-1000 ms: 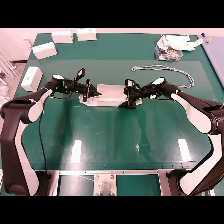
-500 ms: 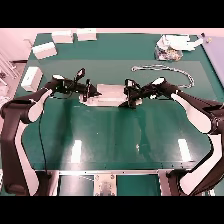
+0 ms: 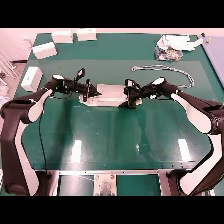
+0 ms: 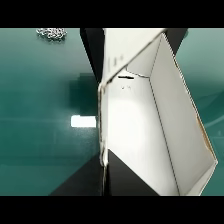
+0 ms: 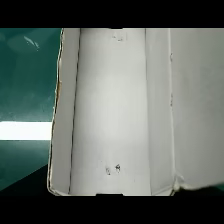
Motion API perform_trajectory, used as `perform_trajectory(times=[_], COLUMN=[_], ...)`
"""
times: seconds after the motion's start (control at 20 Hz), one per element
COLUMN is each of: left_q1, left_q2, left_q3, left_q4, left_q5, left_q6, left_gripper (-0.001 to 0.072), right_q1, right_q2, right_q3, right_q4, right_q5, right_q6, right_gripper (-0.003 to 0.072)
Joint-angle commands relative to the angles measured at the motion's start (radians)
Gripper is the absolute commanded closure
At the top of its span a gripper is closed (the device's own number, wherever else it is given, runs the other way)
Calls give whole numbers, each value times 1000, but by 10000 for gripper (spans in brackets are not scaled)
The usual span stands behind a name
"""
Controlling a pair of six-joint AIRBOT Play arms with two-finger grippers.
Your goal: Fold the box and place the chain.
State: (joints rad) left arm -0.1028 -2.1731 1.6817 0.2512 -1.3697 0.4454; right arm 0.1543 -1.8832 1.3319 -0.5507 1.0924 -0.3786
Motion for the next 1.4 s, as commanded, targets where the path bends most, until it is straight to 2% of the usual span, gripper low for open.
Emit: perform_trajectory(times=[0.0,0.4,0.45,0.5,0.55,0.8,1.0,1.3,1.35], left_q1=[1,1,1,1,1,8,63,89,89], left_q2=[1,1,1,1,1,2,24,74,89], left_q3=[1,3,3,3,3,3,3,3,3], left_q4=[-22,-95,-96,-96,-95,-116,-200,-240,-232], left_q5=[-1,-40,-47,-48,-48,-58,-117,-316,-346], left_q6=[1,1,2,1,1,31,45,34,35], left_gripper=[689,688,658,419,280,291,291,298,519], right_q1=[0,0,0,0,0,0,0,0,0], right_q2=[0,0,0,0,0,0,0,0,0], right_q3=[1,1,1,1,1,1,1,1,1], right_q4=[0,0,0,0,0,0,0,0,0], right_q5=[1,1,1,1,1,1,1,1,1], right_q6=[0,0,0,0,0,0,0,0,0], right_gripper=[129,129,129,129,129,129,129,129,129])
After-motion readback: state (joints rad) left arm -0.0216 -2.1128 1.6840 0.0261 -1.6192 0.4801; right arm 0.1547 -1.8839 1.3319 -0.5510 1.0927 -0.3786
